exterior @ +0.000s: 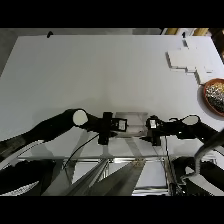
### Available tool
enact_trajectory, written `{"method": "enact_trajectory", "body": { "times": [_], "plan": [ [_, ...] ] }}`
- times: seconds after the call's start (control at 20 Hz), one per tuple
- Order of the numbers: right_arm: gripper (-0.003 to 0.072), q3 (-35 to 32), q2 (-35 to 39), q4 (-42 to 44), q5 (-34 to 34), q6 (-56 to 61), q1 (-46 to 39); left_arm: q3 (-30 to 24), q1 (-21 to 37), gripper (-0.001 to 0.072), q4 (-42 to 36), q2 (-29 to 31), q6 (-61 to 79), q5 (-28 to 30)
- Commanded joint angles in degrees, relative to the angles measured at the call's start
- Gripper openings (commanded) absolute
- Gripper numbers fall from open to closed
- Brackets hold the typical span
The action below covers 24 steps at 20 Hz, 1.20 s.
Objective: Fold the box and place the chain.
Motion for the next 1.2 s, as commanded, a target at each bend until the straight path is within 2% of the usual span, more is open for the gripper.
{"method": "enact_trajectory", "body": {
  "times": [0.0,0.05,0.1,0.15,0.3,0.4,0.5,0.65,0.9,1.15],
  "plan": [
    [0.0274,0.0,0.0,0.0,0.0,0.1,0.0,0.0,2.7,0.0129,9.6,7.6,-17.2,-3.7],
    [0.0274,0.0,0.1,0.0,0.0,0.1,0.0,0.0,3.7,0.0125,12.9,10.2,-23.9,-5.0],
    [0.0274,0.0,0.0,0.0,0.0,0.1,0.0,0.0,5.1,0.0025,16.0,12.9,-31.2,-6.3],
    [0.0274,0.0,0.0,0.0,0.0,0.1,0.0,-0.1,6.9,0.0002,18.1,15.2,-37.0,-7.3],
    [0.0274,0.0,0.1,0.0,0.0,0.1,0.0,-1.9,13.6,0.0002,20.2,20.5,-52.2,-7.8],
    [0.0274,0.0,0.0,0.0,0.0,0.1,0.0,-4.5,17.9,0.0002,19.4,21.4,-63.6,-8.2],
    [0.0274,0.0,0.0,0.0,0.0,0.1,0.0,-8.5,20.9,0.0003,16.2,20.2,-70.8,-7.6],
    [0.0274,0.0,0.0,0.0,0.0,0.1,0.0,-12.5,21.5,0.0003,8.8,15.7,-70.8,-7.6],
    [0.0274,0.0,0.0,0.0,0.0,0.1,0.0,-12.8,18.0,0.0003,-3.7,5.2,-67.3,-5.4],
    [0.0274,0.0,0.0,0.0,0.0,0.1,0.0,-12.8,13.9,0.0003,-10.1,0.3,-67.0,-3.3]
  ]
}}
